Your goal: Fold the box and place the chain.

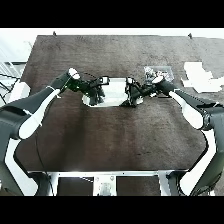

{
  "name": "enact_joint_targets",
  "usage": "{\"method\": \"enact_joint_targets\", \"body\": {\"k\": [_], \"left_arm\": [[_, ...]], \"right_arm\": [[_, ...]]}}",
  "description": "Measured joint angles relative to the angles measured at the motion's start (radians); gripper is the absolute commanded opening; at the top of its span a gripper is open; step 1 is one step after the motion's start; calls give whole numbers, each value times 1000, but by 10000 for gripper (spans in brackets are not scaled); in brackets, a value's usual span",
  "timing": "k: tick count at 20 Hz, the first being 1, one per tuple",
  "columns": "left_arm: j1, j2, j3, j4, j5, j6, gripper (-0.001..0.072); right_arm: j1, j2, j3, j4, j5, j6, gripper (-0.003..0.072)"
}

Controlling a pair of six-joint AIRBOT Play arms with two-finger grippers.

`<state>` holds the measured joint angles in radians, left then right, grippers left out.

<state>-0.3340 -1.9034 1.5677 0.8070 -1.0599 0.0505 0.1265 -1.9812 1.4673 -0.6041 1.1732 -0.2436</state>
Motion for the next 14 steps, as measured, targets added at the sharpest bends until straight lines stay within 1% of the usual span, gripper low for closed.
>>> {"method": "enact_joint_targets", "body": {"k": [2, 3, 4, 8, 9, 10, 12, 13, 14], "left_arm": [[0, 0, 0, 0, 2, 0, 471], [0, 0, 0, 0, 2, 0, 661], [0, 0, 0, -1, 6, -1, 712], [0, 0, 0, -1, 21, -26, 709], [0, 0, 0, -1, 25, -32, 621], [0, 0, 0, -1, 30, -38, 511], [2, 0, 0, 3, 37, -42, 334], [6, 0, 0, 6, 35, -45, 306], [14, 0, 0, 8, 26, -46, 305]], "right_arm": [[0, 0, 0, 0, 0, 0, 475], [0, 0, 0, 0, 0, 0, 475], [0, 0, 0, 0, 0, 1, 475], [0, 0, 0, 0, 0, 2, 475], [0, 0, 0, 0, -1, 2, 475], [0, 0, 0, 0, -1, 2, 475], [0, 0, 0, 1, -2, 2, 475], [0, 0, 0, 2, -2, 2, 475], [0, 0, 0, 2, -2, 2, 475]]}}
